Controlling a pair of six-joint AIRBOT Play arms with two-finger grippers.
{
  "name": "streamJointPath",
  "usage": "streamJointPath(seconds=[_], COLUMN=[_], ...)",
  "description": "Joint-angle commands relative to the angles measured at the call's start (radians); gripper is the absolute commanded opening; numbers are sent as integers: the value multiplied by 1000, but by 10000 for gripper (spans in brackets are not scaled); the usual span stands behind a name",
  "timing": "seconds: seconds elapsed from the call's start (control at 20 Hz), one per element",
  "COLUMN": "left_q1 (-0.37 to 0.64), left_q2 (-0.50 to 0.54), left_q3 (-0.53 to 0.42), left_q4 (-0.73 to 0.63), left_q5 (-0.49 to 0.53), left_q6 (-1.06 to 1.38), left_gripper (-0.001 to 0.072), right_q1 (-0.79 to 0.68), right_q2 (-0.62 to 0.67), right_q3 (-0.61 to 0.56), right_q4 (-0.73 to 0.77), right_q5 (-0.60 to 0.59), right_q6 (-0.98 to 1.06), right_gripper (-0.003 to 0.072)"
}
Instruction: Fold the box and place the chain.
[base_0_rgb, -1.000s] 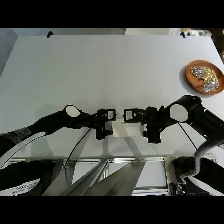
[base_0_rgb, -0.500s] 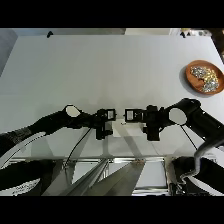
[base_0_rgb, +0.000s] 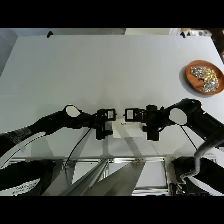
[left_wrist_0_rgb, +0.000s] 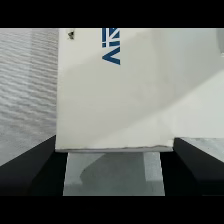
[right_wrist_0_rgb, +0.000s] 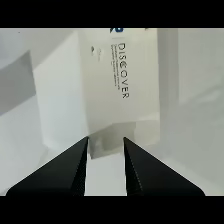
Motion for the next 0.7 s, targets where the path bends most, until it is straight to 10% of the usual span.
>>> streamJointPath(seconds=[0.0,0.65], left_q1=[0,0], left_q2=[1,1], left_q3=[0,0], left_q4=[0,0], left_q5=[0,0], left_q6=[-2,-2], left_gripper=[312,312], right_q1=[0,132], right_q2=[14,11], right_q3=[-1,-42], right_q4=[109,156], right_q5=[4,-258], right_q6=[-76,-184], right_gripper=[243,365])
